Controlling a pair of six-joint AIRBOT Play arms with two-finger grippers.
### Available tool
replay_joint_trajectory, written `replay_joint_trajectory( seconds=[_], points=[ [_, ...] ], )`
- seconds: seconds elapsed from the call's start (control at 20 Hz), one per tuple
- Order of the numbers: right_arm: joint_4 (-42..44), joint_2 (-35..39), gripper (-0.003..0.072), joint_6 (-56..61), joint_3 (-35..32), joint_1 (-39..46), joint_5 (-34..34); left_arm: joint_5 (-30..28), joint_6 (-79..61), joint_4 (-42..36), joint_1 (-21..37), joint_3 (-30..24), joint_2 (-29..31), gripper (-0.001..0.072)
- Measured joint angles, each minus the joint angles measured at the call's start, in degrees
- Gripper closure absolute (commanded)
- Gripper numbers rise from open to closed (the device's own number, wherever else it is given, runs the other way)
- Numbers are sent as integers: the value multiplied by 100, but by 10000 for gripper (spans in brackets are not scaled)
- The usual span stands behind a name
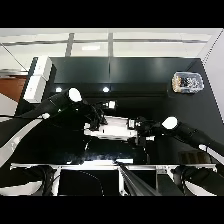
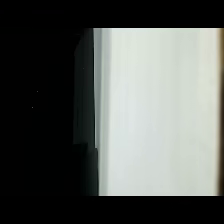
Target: Fold the box and place the chain.
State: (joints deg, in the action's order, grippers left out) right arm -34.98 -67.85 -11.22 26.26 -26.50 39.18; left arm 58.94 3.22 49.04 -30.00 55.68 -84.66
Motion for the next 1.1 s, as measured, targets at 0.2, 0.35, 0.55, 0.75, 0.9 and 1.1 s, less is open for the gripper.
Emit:
replay_joint_trajectory(
  seconds=[0.2,0.35,0.55,0.75,0.9,1.1],
  points=[
    [20,0,156,0,2,0,-52,44,17,-7,7,9,4,350],
    [13,0,157,-4,2,0,-46,221,109,175,48,103,42,197],
    [4,0,157,-39,2,0,7,555,901,859,203,315,192,177],
    [-7,0,156,-57,0,0,66,787,1823,1366,535,398,658,250],
    [-4,0,156,-61,2,0,81,1073,2865,1521,826,413,1104,683],
    [0,0,156,-63,0,0,90,1517,4496,1414,997,219,1611,683]
  ],
)
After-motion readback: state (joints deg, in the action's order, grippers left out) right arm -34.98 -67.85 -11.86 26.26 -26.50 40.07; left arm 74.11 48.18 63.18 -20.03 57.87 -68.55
